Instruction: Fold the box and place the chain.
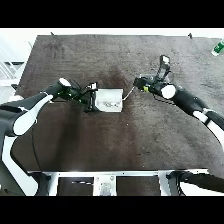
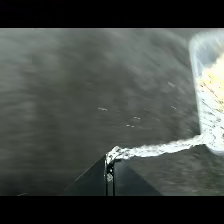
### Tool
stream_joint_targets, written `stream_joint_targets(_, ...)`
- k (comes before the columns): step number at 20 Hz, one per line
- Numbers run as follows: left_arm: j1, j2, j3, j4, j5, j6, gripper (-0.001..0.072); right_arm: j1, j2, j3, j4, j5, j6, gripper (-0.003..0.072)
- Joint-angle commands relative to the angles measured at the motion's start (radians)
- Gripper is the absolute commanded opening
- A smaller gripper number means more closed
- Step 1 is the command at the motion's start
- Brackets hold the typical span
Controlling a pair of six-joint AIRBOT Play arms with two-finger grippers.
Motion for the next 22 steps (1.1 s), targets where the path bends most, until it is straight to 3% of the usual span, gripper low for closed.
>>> stream_joint_targets(1, 0.000, 0.000, 0.001, 0.000, 0.000, 0.000, 0.0465, 0.050, 0.191, -0.051, -0.003, 0.022, -0.023, 0.0009)
stream_joint_targets(7, 0.000, 0.000, 0.001, 0.000, 0.000, 0.000, 0.0465, 0.202, 0.263, -0.052, -0.002, 0.084, -0.024, 0.0009)
stream_joint_targets(12, 0.000, 0.000, 0.001, 0.000, 0.000, 0.000, 0.0465, 0.323, 0.244, -0.051, -0.001, 0.023, -0.011, 0.0009)
stream_joint_targets(22, 0.000, 0.000, 0.001, 0.000, 0.000, 0.000, 0.0465, 0.412, 0.057, -0.051, 0.025, -0.066, 0.071, 0.0008)
